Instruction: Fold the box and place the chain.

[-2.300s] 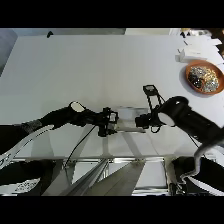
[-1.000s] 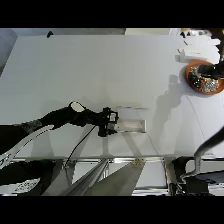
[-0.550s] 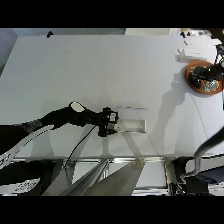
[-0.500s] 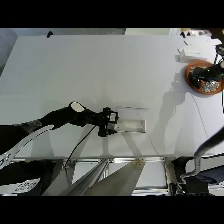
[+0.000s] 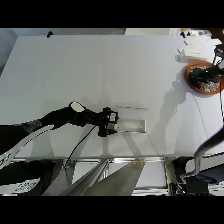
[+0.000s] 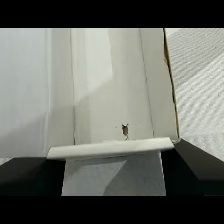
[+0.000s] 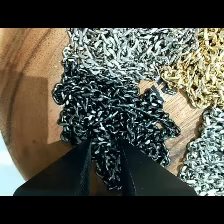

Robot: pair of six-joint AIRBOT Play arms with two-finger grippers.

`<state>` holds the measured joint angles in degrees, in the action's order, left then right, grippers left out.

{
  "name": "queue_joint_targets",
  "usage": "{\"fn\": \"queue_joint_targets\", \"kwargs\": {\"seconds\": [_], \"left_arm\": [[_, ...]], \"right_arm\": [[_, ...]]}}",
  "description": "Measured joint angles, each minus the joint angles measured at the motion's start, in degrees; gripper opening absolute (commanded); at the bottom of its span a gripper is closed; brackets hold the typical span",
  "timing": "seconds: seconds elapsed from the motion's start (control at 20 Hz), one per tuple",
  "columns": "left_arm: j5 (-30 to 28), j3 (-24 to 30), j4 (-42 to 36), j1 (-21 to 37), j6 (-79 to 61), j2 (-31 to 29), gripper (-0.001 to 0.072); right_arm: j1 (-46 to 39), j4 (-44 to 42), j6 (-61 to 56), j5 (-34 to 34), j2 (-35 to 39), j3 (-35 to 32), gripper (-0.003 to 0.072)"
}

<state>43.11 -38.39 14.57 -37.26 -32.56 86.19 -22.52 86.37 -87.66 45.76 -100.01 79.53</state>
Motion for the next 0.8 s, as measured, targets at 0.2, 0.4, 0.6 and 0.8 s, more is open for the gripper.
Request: {"fn": "queue_joint_targets", "kwargs": {"seconds": [0.2, 0.4, 0.6, 0.8], "left_arm": [[0.0, 0.0, 0.02, 0.0, 0.02, 0.0, 0.0011], [0.0, 0.0, 0.02, 0.0, 0.02, 0.0, 0.0011], [0.0, 0.0, 0.0, 0.0, 0.02, 0.0, 0.0011], [0.0, 0.0, 0.02, 0.0, 0.02, 0.0, 0.0011]], "right_arm": [[0.0, -0.04, -0.57, 0.07, -0.35, 0.0, 0.0019], [0.0, 0.46, -0.37, 0.63, 2.32, 0.04, 0.0018], [0.0, 0.85, 2.08, 2.05, 9.9, 0.04, 0.0018], [0.0, 0.83, 5.79, 5.99, 19.67, 0.07, 0.0018]]}}
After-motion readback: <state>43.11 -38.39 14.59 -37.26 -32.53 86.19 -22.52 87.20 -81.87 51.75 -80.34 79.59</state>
